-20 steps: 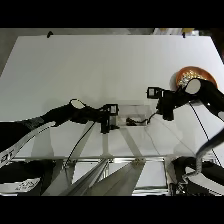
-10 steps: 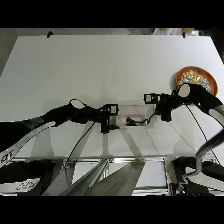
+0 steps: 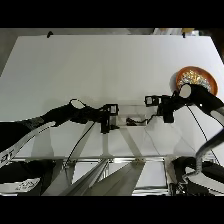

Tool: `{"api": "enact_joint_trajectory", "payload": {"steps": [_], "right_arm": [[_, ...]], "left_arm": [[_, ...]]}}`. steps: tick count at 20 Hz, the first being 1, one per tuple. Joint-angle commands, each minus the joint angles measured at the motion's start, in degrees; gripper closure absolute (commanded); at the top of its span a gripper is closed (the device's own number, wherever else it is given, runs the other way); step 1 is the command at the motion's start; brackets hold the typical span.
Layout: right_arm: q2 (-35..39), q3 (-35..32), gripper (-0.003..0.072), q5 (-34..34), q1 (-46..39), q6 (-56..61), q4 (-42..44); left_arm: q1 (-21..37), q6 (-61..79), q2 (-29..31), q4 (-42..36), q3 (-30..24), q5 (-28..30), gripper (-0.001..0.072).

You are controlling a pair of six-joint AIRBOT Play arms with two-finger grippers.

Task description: Fold the box and place the chain.

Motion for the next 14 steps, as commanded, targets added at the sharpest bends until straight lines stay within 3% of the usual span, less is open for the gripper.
{"api": "enact_joint_trajectory", "payload": {"steps": [1, 8, 14], "right_arm": [[7.6, 0.0, 0.0671, 3.1, 0.0, 1.4, -0.7], [24.9, 0.0, 0.0671, 7.8, 0.0, 4.7, 5.2], [31.2, 0.0, 0.0671, 9.3, 0.2, 4.7, 15.2]], "left_arm": [[0.0, 0.0, 0.0, 0.0, 0.0, 0.0, 0.0558], [0.0, 0.0, 0.0, 0.0, 0.0, 0.0, 0.0558], [0.0, 0.0, 0.0, 0.0, 0.0, 0.0, 0.0558]]}}
